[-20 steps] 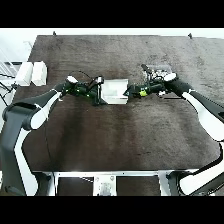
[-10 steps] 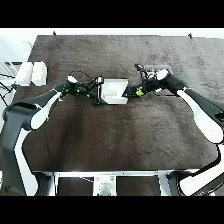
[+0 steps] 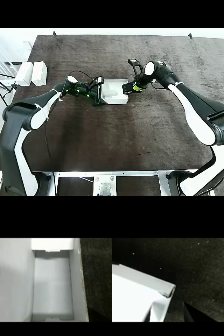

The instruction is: Fold the box and place the chain.

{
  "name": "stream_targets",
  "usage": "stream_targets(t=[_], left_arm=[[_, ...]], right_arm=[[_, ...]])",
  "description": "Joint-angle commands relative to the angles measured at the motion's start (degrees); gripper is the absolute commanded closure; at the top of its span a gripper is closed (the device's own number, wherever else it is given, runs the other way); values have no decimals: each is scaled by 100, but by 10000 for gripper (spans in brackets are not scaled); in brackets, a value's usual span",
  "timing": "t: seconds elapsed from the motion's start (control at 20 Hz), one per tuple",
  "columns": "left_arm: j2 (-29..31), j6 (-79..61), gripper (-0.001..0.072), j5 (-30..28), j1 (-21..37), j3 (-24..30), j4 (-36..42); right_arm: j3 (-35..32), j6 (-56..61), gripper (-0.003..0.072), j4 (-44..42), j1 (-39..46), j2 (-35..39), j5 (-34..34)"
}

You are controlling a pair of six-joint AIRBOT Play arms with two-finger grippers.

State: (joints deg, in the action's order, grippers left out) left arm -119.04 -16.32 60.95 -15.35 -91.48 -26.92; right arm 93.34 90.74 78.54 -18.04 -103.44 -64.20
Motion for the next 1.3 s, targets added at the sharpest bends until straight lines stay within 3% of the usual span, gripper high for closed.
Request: stream_targets(t=[0.0,0.3,0.55,0.9,1.0,1.25], left_arm=[[4,-4,239,15,-2,0,-2],[4,-2,239,15,-2,0,-4],[4,-4,239,15,-2,0,-4],[4,-4,238,15,-2,0,-4],[4,-4,239,15,-2,0,-4],[4,-4,239,15,-2,0,-2]], right_arm=[[588,474,238,452,-133,-330,-688],[1375,979,238,964,-365,-881,-1401],[1440,1521,242,1220,-369,-1027,-1534],[1443,2063,335,1235,-621,-1029,-1451],[1443,2227,426,1241,-667,-1029,-1453],[1440,2376,432,1259,-671,-1029,-1502]])
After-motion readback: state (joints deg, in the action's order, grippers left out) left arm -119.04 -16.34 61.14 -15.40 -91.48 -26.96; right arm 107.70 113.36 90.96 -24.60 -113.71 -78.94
